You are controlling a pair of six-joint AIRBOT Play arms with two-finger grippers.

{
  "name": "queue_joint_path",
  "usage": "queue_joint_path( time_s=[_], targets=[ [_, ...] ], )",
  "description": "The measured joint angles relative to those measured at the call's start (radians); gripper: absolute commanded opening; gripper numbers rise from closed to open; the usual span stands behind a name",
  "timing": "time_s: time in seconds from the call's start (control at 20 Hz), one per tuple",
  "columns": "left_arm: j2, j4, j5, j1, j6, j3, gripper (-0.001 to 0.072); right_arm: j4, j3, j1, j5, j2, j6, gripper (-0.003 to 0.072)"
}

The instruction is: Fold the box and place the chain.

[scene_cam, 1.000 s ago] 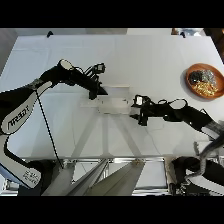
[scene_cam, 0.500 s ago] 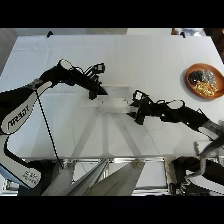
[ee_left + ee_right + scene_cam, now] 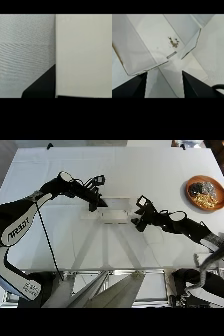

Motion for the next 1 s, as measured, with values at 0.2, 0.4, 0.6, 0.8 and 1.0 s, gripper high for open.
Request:
queue_joint_path(
  time_s=[0.2,0.4,0.6,0.8,1.0],
  targets=[
    [0.0,0.0,0.0,0.0,0.0,0.0,0.0005,-0.006,0.0,0.0,0.002,0.0,-0.002,0.048],
    [0.0,0.0,0.0,0.0,0.0,0.0,0.0005,-0.094,0.0,0.0,0.022,0.0,-0.004,0.048],
    [0.0,0.0,0.0,0.0,0.0,0.0,0.0005,-0.16,0.0,0.0,0.062,0.0,-0.01,0.048],
    [0.0,0.0,0.0,0.0,0.0,0.0,0.0005,-0.135,0.0,0.008,0.075,0.0,-0.021,0.048],
    [0.0,0.0,0.0,0.0,0.0,0.0,0.0005,-0.081,0.0,0.024,0.079,-0.018,-0.05,0.048]
  ],
)
